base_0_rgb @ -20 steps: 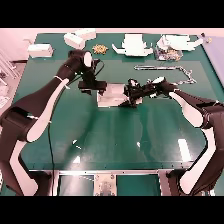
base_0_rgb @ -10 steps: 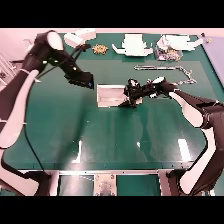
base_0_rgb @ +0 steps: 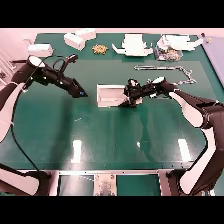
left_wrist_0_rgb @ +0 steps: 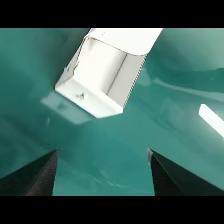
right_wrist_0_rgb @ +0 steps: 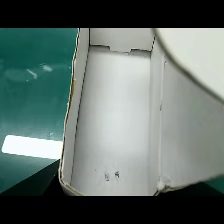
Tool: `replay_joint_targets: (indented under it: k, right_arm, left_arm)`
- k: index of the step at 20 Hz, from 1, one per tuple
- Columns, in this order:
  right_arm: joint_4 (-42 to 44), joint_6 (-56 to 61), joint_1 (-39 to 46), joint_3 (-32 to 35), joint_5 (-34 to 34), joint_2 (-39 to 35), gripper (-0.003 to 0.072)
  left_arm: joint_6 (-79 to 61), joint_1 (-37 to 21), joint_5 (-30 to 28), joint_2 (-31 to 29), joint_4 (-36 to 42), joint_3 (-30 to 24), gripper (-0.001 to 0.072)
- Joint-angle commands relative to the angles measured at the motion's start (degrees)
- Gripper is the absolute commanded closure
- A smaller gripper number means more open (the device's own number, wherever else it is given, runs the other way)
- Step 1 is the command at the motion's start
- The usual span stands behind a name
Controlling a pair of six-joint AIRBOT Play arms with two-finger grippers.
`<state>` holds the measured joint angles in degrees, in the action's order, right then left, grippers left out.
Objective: Fold the box and place the chain.
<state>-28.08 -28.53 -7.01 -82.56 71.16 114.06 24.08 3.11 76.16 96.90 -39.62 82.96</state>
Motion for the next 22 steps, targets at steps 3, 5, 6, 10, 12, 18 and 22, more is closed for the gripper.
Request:
replay_joint_targets:
  k: [3,5,6,10,12,18,22]
  right_arm:
    - [0.0,0.0,0.0,0.0,0.0,0.0,0.0211]
    - [0.0,0.0,0.0,0.0,0.0,0.0,0.0211]
    - [0.0,0.0,0.0,0.0,0.0,0.0,0.0210]
    - [0.0,0.0,0.0,0.0,0.0,0.0,0.0211]
    - [0.0,0.0,0.0,0.0,0.0,0.0,0.0211]
    - [0.0,0.0,0.0,0.0,0.0,0.0,0.0211]
    - [0.0,0.0,0.0,0.0,0.0,0.0,0.0211]
  left_arm:
    - [-22.5,-0.7,-5.0,0.6,3.3,-3.9,0.0073]
    - [-26.5,-0.7,-5.1,0.7,4.1,-4.0,0.0072]
    - [-27.7,-0.7,-5.0,1.1,5.0,-4.0,0.0070]
    - [-35.0,2.0,-7.4,3.9,5.5,-4.0,0.0072]
    - [-39.1,3.4,-10.8,6.4,6.3,-3.9,0.0072]
    - [-47.1,3.6,-10.5,11.3,13.3,-3.5,0.0048]
    - [-47.1,3.6,-11.0,11.5,13.1,-3.4,0.0031]
